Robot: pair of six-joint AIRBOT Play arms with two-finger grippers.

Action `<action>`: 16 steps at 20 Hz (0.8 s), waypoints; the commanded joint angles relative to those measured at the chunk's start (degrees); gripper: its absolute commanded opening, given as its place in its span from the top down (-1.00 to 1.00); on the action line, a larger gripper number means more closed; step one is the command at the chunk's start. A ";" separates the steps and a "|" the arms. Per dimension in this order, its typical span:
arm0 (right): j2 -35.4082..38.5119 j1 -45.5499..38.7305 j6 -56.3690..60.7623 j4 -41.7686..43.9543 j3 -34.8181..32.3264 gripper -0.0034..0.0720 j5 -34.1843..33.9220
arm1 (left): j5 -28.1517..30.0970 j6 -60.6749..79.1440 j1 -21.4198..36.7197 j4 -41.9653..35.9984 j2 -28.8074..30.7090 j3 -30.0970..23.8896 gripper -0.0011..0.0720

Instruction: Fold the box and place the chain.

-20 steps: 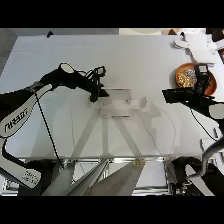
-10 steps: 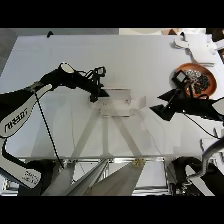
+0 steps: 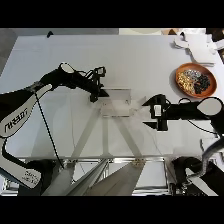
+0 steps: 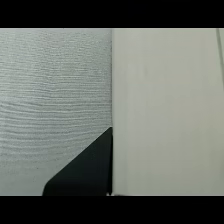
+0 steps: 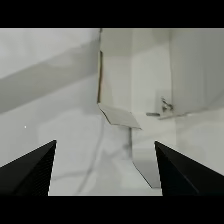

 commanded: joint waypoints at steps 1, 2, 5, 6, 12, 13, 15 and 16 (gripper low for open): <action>-7.56 -1.05 -12.31 8.96 0.00 -0.93 0.76 | 0.04 0.02 -0.02 -0.02 -0.04 0.00 0.94; -9.77 -2.56 -16.33 13.14 0.00 -0.93 0.46 | 0.04 0.02 -0.02 -0.02 -0.04 -0.02 0.94; -14.25 -6.60 -21.09 21.24 0.00 -0.93 0.46 | 0.04 0.02 -0.02 -0.02 -0.04 -0.02 0.94; -15.54 -7.10 -22.18 21.66 0.00 -0.93 0.39 | 0.04 0.02 -0.04 -0.02 -0.04 -0.02 0.94; -25.86 -7.30 -27.23 28.13 0.00 -0.94 -4.90 | 0.02 0.02 -0.02 -0.02 -0.04 0.00 0.94; -27.06 -7.28 -27.78 28.39 0.00 -0.94 -5.57 | 0.04 0.02 -0.04 -0.02 -0.04 -0.02 0.94; -28.92 -7.13 -28.89 28.30 0.00 -0.94 -6.64 | 0.04 0.02 -0.04 -0.02 -0.04 -0.02 0.94; -29.24 -6.84 -28.92 28.28 0.00 -0.94 -7.17 | 0.04 0.02 -0.02 -0.02 -0.04 0.00 0.94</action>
